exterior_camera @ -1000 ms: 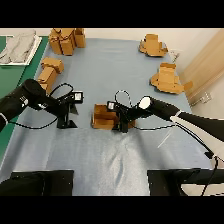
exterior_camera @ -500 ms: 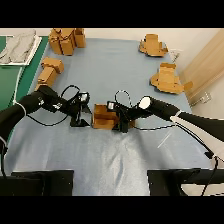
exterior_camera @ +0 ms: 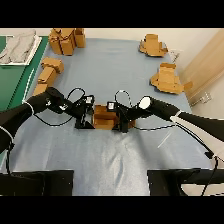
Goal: Fold the box.
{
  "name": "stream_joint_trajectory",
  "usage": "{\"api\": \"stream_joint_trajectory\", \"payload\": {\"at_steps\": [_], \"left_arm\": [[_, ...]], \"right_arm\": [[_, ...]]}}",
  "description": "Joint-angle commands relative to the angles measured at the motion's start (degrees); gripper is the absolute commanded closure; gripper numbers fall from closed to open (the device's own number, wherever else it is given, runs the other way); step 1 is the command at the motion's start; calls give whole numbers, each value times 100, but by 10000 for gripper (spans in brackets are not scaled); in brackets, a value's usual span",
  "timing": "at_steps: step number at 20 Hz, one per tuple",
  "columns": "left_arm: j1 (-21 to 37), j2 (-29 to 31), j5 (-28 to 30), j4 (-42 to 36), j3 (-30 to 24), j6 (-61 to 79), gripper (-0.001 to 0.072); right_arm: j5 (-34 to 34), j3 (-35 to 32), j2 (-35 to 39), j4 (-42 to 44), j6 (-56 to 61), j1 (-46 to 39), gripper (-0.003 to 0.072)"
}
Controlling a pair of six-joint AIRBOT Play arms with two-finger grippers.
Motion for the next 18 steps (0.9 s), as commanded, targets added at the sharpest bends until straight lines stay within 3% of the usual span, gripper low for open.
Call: {"api": "stream_joint_trajectory", "payload": {"at_steps": [1,9,10,11,14,15,16,17,18], "left_arm": [[-175,-61,129,-33,4,-72,14],[-271,-120,431,-9,2,-186,38],[-271,-120,417,-9,2,-186,276],[-271,-120,404,-7,2,-184,424],[-271,-120,407,-9,2,-184,421],[-271,-120,407,-7,2,-184,421],[-271,-120,409,-9,2,-184,421],[-271,-120,409,-9,2,-184,421],[-271,-120,409,-9,2,-184,421]], "right_arm": [[0,7,4,7,11,2,403],[2,7,4,4,11,2,403],[2,7,4,4,11,2,403],[2,7,4,4,11,2,402],[17,9,28,-9,11,0,398],[13,9,70,-15,11,0,357],[13,9,116,-17,31,-2,216],[13,9,168,-33,125,-2,138],[22,9,223,-103,212,-2,138]]}}
